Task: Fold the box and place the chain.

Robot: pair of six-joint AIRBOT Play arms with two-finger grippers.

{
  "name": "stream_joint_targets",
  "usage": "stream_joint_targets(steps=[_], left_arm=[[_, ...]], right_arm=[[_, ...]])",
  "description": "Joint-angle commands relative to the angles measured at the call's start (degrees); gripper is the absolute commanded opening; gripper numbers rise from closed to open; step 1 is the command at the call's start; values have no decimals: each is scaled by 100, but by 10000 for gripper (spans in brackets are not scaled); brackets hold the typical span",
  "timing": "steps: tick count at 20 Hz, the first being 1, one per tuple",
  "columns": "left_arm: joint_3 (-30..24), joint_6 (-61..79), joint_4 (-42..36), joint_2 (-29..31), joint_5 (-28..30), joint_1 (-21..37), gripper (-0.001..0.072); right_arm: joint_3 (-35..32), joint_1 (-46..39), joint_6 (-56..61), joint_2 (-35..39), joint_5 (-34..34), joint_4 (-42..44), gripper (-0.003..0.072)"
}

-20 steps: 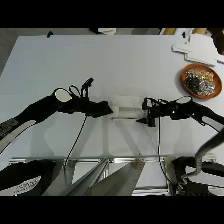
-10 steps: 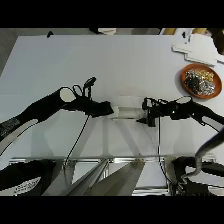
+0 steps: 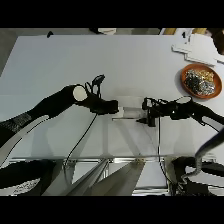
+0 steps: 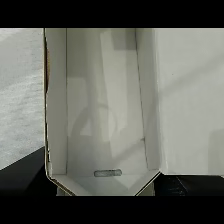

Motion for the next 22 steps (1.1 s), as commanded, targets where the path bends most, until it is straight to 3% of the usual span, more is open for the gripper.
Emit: stream_joint_targets(steps=[1,11,22], left_arm=[[195,-612,586,-87,-127,-190,414],[1429,-2015,2041,-837,-1661,-728,411],[2857,-3060,2712,-1864,-2924,-999,366]], right_arm=[[0,0,0,-2,0,0,400],[0,0,0,-2,0,0,399],[0,0,0,-2,0,0,400]])
